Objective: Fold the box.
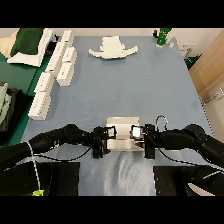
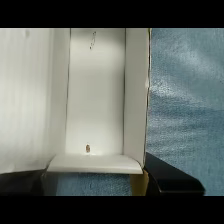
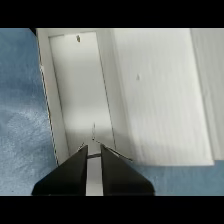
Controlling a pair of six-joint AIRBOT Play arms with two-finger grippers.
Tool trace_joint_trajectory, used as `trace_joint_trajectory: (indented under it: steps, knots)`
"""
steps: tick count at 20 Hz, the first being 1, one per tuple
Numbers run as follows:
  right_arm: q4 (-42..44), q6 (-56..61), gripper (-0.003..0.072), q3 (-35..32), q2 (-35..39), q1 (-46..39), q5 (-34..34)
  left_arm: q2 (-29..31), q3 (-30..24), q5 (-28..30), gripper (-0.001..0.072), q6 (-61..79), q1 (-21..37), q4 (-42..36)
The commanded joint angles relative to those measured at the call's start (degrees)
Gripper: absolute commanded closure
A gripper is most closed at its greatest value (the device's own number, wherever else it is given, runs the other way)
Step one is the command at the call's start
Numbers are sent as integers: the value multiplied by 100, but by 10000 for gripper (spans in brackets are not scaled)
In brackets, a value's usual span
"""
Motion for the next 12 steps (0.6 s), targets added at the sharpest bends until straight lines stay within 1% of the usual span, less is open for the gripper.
trace_joint_trajectory:
  steps: [1, 3, 4, 5, 6, 9, 10, 11, 12]
  knots:
    - [472, -538, 397, 0, -153, 4, 125, -2, 0, 2, 269, -2, -4, 2]
    - [466, -546, 224, 0, -199, 2, 155, -2, 0, 2, 269, -2, -4, 0]
    - [461, -546, 163, 0, -223, 2, 155, -2, 0, 2, 268, -2, -4, 0]
    - [461, -546, 121, 0, -258, 2, 160, -2, 0, 2, 268, -2, -4, 2]
    - [461, -546, 91, 0, -289, 2, 162, -2, 0, 2, 268, -2, -4, 2]
    - [439, -531, 100, 2, -289, 2, 149, -2, 0, 2, 268, -2, -4, 0]
    - [382, -387, 109, 17, -275, 0, 103, -2, 0, 2, 269, -2, -4, 0]
    - [216, -35, 206, 48, -234, 0, -11, -2, 0, 2, 269, -2, -4, 2]
    - [-129, 584, 471, 103, -162, 0, -232, -2, 0, 2, 268, -2, -4, 2]
